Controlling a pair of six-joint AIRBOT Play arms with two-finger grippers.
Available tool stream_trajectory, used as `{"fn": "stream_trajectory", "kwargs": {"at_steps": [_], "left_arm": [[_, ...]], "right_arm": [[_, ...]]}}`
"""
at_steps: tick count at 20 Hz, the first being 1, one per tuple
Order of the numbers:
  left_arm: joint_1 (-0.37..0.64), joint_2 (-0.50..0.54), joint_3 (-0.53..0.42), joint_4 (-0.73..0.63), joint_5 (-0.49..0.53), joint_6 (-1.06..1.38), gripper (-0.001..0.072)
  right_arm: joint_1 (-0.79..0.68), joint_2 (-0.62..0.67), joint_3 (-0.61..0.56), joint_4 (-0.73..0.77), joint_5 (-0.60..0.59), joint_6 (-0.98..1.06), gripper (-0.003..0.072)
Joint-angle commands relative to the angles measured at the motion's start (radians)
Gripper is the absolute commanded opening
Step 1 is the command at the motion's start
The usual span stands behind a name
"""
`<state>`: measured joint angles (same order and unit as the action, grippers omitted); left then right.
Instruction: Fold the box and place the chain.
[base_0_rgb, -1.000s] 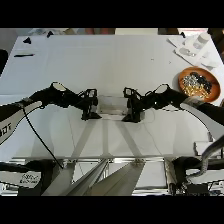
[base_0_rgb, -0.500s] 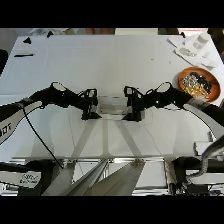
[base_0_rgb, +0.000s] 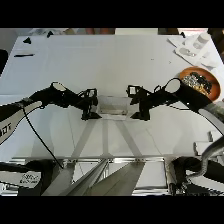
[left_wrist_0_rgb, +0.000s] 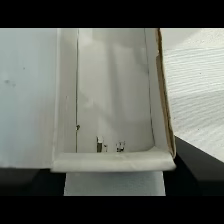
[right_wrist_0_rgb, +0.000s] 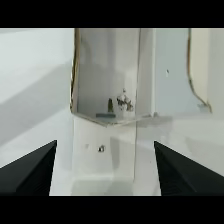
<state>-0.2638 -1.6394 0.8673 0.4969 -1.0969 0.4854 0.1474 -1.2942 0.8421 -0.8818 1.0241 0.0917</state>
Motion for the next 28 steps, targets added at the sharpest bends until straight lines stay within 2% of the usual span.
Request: {"fn": "stream_trajectory", "kwargs": {"at_steps": [1, 3, 5, 6, 11, 14, 18, 22, 25, 28], "left_arm": [[0.0, -0.001, 0.0, 0.0, 0.0, 0.0, 0.0318], [0.0, -0.001, 0.0, 0.0, -0.001, 0.0, 0.0318], [0.0, -0.001, 0.0, 0.0, -0.001, 0.001, 0.0318], [0.0, -0.001, 0.0, 0.0, -0.001, 0.0, 0.0318], [0.0, 0.0, 0.0, 0.001, -0.002, 0.001, 0.0318], [0.0, -0.001, 0.0, 0.001, -0.002, 0.001, 0.0318], [0.0, -0.001, 0.0, 0.001, -0.003, 0.0, 0.0318], [0.0, -0.001, 0.0, 0.001, -0.002, 0.001, 0.0318], [0.0, -0.001, 0.0, 0.001, -0.002, 0.001, 0.0318], [0.0, -0.001, 0.0, 0.001, -0.002, 0.0, 0.0318]], "right_arm": [[0.0, 0.106, 0.001, -0.138, 0.034, 0.24, 0.0507], [0.0, 0.148, 0.001, -0.153, 0.074, 0.346, 0.0316], [0.0, 0.165, 0.001, -0.109, 0.127, 0.412, 0.0092], [0.0, 0.166, 0.001, -0.075, 0.159, 0.412, 0.0012], [0.002, 0.161, 0.001, 0.097, 0.138, 0.404, 0.0004], [0.003, 0.131, 0.001, 0.108, 0.132, 0.402, 0.0004], [0.003, -0.012, 0.034, 0.138, 0.132, 0.401, 0.0004], [0.002, -0.168, 0.13, 0.217, 0.125, 0.375, 0.0004], [0.002, -0.215, 0.193, 0.234, 0.087, 0.346, 0.0004], [0.002, -0.245, 0.218, 0.226, -0.01, 0.346, 0.0004]]}}
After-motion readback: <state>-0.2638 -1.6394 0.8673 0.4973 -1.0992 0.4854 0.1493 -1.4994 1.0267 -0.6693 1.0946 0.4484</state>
